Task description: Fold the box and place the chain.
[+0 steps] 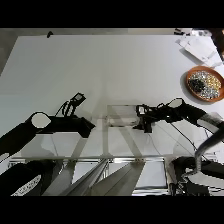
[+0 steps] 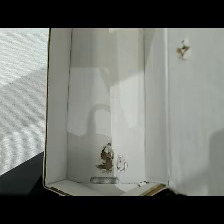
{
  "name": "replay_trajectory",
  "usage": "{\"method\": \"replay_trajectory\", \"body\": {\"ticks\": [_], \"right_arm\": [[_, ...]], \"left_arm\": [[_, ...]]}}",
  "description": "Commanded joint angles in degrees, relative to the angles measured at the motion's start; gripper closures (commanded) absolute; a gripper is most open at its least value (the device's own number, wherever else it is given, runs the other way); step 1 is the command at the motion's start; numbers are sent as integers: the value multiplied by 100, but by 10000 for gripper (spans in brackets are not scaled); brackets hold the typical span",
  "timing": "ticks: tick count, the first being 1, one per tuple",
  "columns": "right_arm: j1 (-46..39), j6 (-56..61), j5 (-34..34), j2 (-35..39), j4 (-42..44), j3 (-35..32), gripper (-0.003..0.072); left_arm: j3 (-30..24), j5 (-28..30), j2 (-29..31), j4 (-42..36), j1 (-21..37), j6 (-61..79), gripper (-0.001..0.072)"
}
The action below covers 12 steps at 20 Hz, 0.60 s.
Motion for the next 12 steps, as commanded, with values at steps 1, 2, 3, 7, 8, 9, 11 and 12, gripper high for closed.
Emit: {"method": "replay_trajectory", "body": {"ticks": [1, 2, 3, 7, 8, 9, 11, 12], "right_arm": [[2, 2, 2, -2, 2, 0, 346], [2, 2, 2, -2, 2, 0, 346], [2, 2, 2, -2, 2, 0, 346], [2, 2, 2, -2, 2, 0, 346], [2, 2, 2, -2, 2, 0, 346], [2, 2, 2, 0, 2, 0, 346], [2, 2, 2, -2, 2, 0, 346], [2, 2, 2, -2, 2, 0, 346]], "left_arm": [[-136, 190, -380, -691, 63, -422, 707], [-136, 243, -470, -815, 63, -417, 707], [-136, 267, -494, -887, 61, -393, 707], [-136, 74, 181, -1093, 50, 28, 707], [-136, 39, 481, -1084, 50, 33, 707], [-136, 26, 813, -1082, 59, 24, 707], [-140, 90, 1342, -1043, 81, -142, 707], [-144, 85, 1497, -1010, 164, -330, 707]]}}
